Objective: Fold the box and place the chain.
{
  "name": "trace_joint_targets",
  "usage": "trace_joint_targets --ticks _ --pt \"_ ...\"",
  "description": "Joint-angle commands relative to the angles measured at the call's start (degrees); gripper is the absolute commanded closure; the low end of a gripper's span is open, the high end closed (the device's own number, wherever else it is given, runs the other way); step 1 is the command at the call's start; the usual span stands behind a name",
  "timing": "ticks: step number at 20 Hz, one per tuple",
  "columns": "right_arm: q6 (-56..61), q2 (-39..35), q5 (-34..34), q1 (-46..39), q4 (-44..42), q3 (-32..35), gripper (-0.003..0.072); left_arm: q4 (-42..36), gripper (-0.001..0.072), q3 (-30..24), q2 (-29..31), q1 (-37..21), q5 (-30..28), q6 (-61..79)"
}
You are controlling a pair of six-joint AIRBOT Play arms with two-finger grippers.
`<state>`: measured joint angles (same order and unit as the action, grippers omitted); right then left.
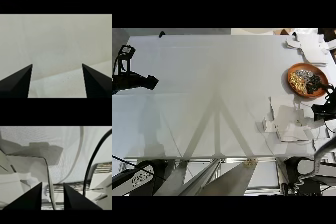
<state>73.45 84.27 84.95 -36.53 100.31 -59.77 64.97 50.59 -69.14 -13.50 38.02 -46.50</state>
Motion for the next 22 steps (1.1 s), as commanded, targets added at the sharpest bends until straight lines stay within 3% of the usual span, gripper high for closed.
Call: trace_joint_targets --ticks 1,3,11,17,22 --pt "-4.1 1.7 -0.3 0.0 -0.3 0.0 0.0546 0.0 0.0016 0.1 0.0 0.0 0.0 0.0" --pt "-4.8 1.7 0.4 0.0 -0.4 0.0 0.0676 0.0 0.0016 0.1 0.0 0.0 0.0 0.0" --pt "-10.5 -0.2 5.2 0.0 -12.0 0.0 0.0674 0.0 0.0016 0.1 0.0 0.0 0.0 0.0" --pt "-17.1 -8.6 1.3 0.6 -33.0 1.4 0.0677 0.0 0.0016 0.1 0.0 0.0 0.0 0.0" --pt "-21.0 -18.8 -4.3 11.8 -35.2 9.3 0.0677 0.0 0.0016 0.1 0.0 0.0 0.0 0.0"
